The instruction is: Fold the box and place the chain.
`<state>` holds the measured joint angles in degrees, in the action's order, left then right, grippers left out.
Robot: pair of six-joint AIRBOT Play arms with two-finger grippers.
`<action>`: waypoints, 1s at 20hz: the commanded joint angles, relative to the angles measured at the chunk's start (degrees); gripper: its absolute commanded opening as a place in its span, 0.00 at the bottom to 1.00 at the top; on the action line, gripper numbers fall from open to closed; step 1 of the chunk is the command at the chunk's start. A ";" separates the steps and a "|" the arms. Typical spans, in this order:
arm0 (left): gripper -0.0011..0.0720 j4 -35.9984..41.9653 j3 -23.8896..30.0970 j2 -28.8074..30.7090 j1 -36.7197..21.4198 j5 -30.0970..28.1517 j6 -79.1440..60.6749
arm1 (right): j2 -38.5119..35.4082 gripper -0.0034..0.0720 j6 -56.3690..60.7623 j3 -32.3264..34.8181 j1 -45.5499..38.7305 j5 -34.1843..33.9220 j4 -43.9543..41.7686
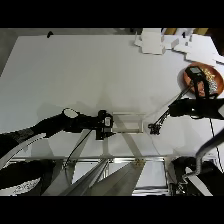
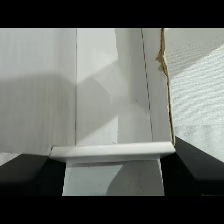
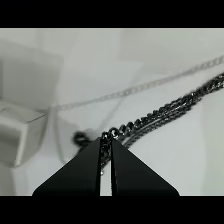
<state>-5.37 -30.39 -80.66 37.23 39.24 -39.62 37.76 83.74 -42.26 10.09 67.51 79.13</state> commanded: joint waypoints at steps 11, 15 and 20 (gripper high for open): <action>0.03 0.00 0.02 0.02 0.00 0.00 -0.02 | -3.34 0.07 -1.75 -11.32 15.78 2.58 -22.23; 0.03 0.00 0.02 0.02 0.00 0.00 -0.02 | -1.79 0.07 -1.70 -11.32 21.55 -0.42 -22.43; 0.03 0.00 0.02 0.02 0.00 0.00 0.00 | 1.86 0.07 -1.77 -11.30 25.64 -3.39 -20.50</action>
